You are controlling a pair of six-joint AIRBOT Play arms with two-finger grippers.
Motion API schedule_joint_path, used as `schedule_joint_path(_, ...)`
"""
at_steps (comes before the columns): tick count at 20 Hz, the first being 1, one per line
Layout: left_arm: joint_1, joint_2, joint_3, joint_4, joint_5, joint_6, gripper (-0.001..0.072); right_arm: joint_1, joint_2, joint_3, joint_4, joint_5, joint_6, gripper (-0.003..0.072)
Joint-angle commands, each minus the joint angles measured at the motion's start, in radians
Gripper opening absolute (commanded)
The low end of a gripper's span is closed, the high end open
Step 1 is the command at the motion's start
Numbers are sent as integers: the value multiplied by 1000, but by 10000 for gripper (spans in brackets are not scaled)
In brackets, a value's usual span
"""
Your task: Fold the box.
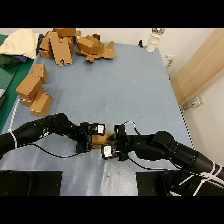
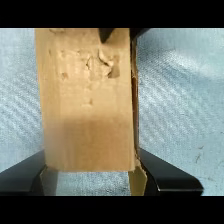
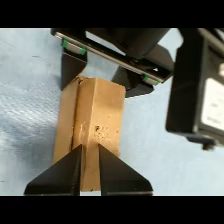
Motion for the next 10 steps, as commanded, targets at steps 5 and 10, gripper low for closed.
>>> schedule_joint_path(5,0,0,1,0,2,0,302,1,-1,0,89,-65,1,159)
schedule_joint_path(10,0,0,1,0,2,0,302,1,-5,0,93,-65,2,160)
